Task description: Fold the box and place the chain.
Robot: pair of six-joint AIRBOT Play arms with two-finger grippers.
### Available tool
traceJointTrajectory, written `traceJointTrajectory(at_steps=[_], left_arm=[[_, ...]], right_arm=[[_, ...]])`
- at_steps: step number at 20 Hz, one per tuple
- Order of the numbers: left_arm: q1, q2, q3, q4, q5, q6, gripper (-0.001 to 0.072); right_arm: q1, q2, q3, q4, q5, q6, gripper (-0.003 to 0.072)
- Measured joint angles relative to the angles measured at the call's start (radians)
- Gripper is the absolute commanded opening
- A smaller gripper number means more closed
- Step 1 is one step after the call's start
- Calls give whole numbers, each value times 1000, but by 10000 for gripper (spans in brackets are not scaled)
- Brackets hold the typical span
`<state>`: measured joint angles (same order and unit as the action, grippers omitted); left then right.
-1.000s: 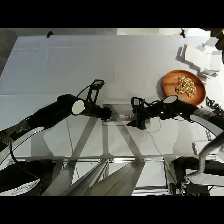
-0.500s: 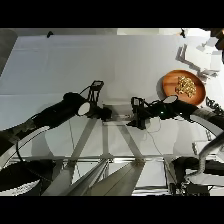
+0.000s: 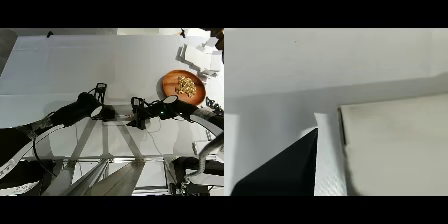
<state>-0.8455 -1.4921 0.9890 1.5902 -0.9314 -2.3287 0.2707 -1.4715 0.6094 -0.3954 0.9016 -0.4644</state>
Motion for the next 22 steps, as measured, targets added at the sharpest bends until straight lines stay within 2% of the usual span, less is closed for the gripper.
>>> traceJointTrajectory(at_steps=[1, 7, 8, 9, 11, 12, 17, 22], left_arm=[[-2, -4, 2, 2, -1, -30, 7], [-3, -11, 7, 15, -8, -97, 27], [-3, -11, 7, 16, -8, -102, 69], [-3, -12, 7, 18, -8, -106, 158], [-2, -11, 6, 26, -15, -110, 434], [-1, -6, 6, 29, -6, -111, 497], [37, 64, 7, -50, 15, 2, 513], [154, 172, 7, -364, -48, 485, 511]], right_arm=[[0, 0, 0, 2, -1, 0, 515], [0, 0, 0, 2, -1, 0, 515], [0, 0, 0, 2, -1, 0, 515], [0, 0, 0, 1, -1, 0, 515], [0, 0, 0, -3, -1, -1, 515], [0, 0, 0, -3, 0, -1, 515], [0, 0, 0, -2, 0, -1, 515], [0, 0, 0, -1, 0, 0, 515]])
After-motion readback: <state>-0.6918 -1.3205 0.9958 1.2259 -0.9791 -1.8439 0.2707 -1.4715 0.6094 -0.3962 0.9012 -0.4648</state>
